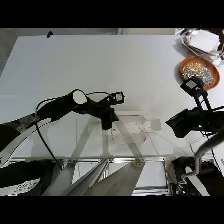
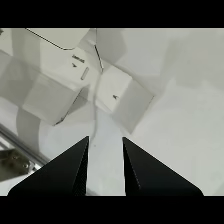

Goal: Fold the box and place the chain.

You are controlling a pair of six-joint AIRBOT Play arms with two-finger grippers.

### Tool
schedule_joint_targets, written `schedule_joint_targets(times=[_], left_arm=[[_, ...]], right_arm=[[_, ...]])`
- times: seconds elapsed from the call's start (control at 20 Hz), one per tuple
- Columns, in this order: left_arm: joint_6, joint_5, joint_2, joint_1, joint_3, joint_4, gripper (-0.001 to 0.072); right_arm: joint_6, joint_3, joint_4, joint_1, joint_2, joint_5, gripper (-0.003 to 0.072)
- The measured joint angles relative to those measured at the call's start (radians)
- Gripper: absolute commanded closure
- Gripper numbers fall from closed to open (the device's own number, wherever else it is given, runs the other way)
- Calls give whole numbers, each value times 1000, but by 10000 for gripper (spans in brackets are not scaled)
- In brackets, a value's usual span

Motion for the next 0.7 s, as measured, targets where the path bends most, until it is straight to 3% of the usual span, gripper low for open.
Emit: schedule_joint_targets(times=[0.7], left_arm=[[301, 131, -40, -2, 0, -121, 708]], right_arm=[[0, -1, 2, 0, 5, -2, 446]])
